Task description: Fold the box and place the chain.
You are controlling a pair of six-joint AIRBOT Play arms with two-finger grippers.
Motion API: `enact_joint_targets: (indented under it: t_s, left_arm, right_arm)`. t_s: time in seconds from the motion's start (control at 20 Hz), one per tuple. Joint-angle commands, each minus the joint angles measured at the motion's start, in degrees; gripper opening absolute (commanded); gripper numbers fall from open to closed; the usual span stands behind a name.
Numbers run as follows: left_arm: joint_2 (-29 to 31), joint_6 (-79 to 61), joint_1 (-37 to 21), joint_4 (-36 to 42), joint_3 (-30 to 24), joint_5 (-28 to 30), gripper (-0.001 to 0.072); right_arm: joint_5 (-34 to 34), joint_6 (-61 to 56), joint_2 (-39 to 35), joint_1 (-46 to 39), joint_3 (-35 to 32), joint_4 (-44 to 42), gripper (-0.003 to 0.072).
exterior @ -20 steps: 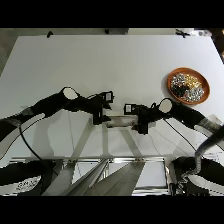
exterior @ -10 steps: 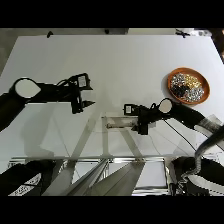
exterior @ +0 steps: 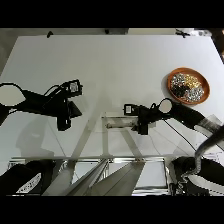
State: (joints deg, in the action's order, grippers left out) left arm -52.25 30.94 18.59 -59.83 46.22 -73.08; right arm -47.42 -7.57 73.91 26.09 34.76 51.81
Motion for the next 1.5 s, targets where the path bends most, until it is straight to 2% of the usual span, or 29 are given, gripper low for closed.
enact_joint_targets:
  t_s: [0.0, 0.35, 1.1, 1.2, 1.35, 1.45]
  left_arm:
    - [0.3, 5.0, 0.1, -0.9, -0.9, -3.8, 0.0003]
    - [0.3, -0.1, 0.1, 7.4, -0.9, -3.6, 0.0003]
    - [0.4, -2.9, 0.1, 8.5, -1.7, -0.1, -0.0001]
    - [1.6, -4.1, 0.1, 11.2, -5.7, 2.0, -0.0003]
    - [4.9, -3.5, 0.0, 11.7, -15.4, 11.4, -0.0002]
    - [5.8, 1.6, 0.0, 11.8, -19.6, 16.0, 0.0000]
  right_arm:
    - [0.2, 0.0, 0.0, 0.0, 0.0, 0.0, 0.0409]
    - [0.2, 0.0, 0.0, 0.0, 0.0, 0.0, 0.0409]
    - [0.2, 0.0, 0.0, 0.0, 0.0, 0.0, 0.0409]
    - [0.2, 0.0, 0.0, 0.0, 0.0, 0.0, 0.0409]
    - [0.2, 0.0, 0.0, 0.0, 0.0, 0.0, 0.0409]
    - [0.2, 0.0, 0.0, 0.0, 0.0, 0.0, 0.0409]
